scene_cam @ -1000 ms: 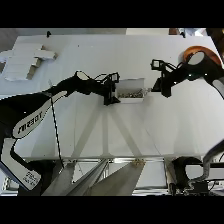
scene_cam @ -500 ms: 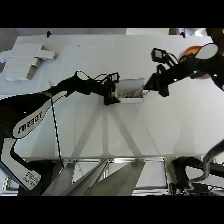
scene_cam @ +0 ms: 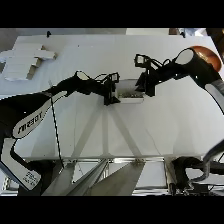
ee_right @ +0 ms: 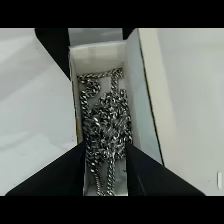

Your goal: Fold the box and place the chain.

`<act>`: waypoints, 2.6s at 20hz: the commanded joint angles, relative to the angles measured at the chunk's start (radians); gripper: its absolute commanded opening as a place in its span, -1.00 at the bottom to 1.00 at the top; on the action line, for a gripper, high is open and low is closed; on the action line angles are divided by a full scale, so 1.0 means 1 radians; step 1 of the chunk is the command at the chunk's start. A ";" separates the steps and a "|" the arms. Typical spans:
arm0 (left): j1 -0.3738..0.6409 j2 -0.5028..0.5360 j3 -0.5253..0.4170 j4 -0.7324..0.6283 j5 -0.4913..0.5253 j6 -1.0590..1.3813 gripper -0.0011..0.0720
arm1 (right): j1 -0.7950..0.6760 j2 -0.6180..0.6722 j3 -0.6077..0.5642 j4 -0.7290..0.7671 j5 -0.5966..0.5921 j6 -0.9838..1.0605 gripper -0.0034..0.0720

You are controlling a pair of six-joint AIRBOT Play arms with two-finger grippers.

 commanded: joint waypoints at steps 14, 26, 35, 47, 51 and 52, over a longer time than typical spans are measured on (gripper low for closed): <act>0.000 0.000 0.000 0.000 0.000 0.000 -0.21 | -0.243 -0.192 -0.001 -0.029 0.142 -0.212 -0.13; 0.000 0.000 0.000 0.000 0.000 0.000 -0.21 | -0.185 -0.273 -0.001 0.203 0.150 -0.385 -0.29; 0.000 0.000 0.000 0.000 0.000 0.000 -0.21 | -0.186 -0.251 0.000 0.081 0.244 -0.351 -0.86; 0.000 0.000 0.000 0.000 0.000 0.000 -0.21 | -0.185 -0.089 0.000 0.007 0.305 -0.192 -0.86; 0.000 0.000 0.000 0.000 0.000 0.000 -0.21 | -0.171 -0.030 0.000 0.186 0.291 -0.192 -0.86; 0.000 0.000 0.000 0.000 0.000 0.000 -0.21 | -0.154 -0.023 0.001 0.204 0.269 -0.192 -0.86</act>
